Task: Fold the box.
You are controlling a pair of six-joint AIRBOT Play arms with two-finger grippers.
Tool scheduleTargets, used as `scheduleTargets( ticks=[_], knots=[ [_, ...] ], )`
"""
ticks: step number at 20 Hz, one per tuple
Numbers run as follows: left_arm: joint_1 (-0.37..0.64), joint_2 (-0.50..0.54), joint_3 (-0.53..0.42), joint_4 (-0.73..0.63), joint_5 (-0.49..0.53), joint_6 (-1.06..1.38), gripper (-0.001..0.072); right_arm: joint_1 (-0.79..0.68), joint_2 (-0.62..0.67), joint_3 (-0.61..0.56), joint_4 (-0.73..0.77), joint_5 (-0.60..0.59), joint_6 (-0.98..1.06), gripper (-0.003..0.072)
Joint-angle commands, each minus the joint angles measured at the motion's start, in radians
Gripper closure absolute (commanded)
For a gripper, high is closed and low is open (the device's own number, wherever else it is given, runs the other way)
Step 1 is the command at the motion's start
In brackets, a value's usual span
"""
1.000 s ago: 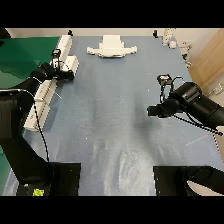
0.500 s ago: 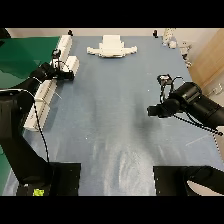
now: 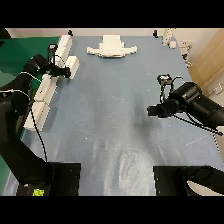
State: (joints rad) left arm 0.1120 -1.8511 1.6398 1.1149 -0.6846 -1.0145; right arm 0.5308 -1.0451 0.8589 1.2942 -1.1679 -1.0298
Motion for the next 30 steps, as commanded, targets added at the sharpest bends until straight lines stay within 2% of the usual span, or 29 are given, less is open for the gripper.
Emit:
scheduleTargets(
  ticks=[1,4,8,14,17,20,24,27,30],
  knots=[
    [0.007,0.071,0.050,0.035,-0.208,0.003,0.0020,0.000,-0.001,0.001,0.000,0.000,0.000,0.0669],
    [0.006,0.144,0.055,0.034,-0.369,0.003,0.0020,0.000,-0.001,0.001,0.000,0.000,0.000,0.0669],
    [0.006,0.217,0.055,0.014,-0.632,-0.008,0.0021,0.000,-0.001,0.001,0.000,0.000,0.000,0.0669],
    [0.006,0.216,0.045,-0.164,-0.877,-0.087,0.0022,0.000,-0.001,0.001,0.000,0.000,0.000,0.0669],
    [0.006,0.253,-0.027,-0.253,-0.953,-0.127,0.0021,0.000,-0.001,0.001,0.000,0.000,0.000,0.0669],
    [-0.001,0.395,-0.207,-0.262,-0.874,-0.106,0.0021,0.000,-0.001,0.001,0.000,0.000,0.000,0.0669],
    [-0.045,0.688,-0.535,-0.261,-0.717,-0.093,0.0021,0.000,-0.001,0.001,0.000,0.000,0.000,0.0669],
    [-0.103,0.902,-0.786,-0.262,-0.560,-0.104,0.0021,0.000,-0.001,0.001,0.000,0.000,0.000,0.0669],
    [-0.136,1.020,-0.932,-0.263,-0.484,-0.105,0.0021,0.000,-0.001,0.001,0.000,0.000,0.000,0.0669]
  ],
)
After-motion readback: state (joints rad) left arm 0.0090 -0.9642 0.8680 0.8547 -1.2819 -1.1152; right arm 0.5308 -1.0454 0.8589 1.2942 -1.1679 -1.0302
